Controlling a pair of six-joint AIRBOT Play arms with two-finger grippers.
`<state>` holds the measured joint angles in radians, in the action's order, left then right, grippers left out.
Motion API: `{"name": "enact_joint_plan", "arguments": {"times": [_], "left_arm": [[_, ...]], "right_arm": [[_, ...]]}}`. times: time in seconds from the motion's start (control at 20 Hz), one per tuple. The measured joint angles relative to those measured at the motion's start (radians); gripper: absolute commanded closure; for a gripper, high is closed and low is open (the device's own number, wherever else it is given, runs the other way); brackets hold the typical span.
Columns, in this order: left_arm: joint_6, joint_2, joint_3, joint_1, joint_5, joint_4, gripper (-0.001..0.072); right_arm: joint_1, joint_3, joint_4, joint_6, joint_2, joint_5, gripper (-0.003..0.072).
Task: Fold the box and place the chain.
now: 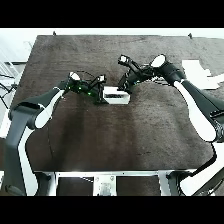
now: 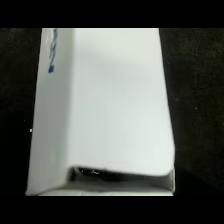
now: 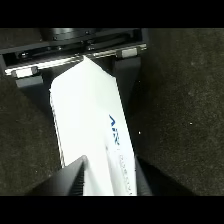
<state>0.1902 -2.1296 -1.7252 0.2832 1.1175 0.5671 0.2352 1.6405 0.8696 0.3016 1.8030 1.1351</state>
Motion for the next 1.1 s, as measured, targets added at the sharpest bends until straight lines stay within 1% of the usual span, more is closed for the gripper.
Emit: {"name": "enact_joint_plan", "arguments": {"times": [0.55,0.6,0.9,1.0,1.1], "left_arm": [[0.001,0.0,0.0,0.0,0.0,0.0,0.0084],[0.001,0.0,0.0,0.0,0.0,0.0,0.0084],[0.001,0.0,0.0,0.0,0.0,0.0,0.0084],[0.0,0.0,0.0,0.0,0.0,0.0,0.0084],[0.001,0.0,0.0,0.0,0.0,0.0,0.0084]], "right_arm": [[0.013,-0.001,0.051,0.01,0.003,0.056,0.0434],[0.014,-0.001,0.053,0.01,0.005,0.056,0.0449],[0.023,-0.001,0.064,0.025,0.014,0.05,0.0455],[0.024,-0.001,0.066,0.027,0.015,0.043,0.0493],[0.024,-0.001,0.066,0.029,0.015,0.04,0.0492]]}}
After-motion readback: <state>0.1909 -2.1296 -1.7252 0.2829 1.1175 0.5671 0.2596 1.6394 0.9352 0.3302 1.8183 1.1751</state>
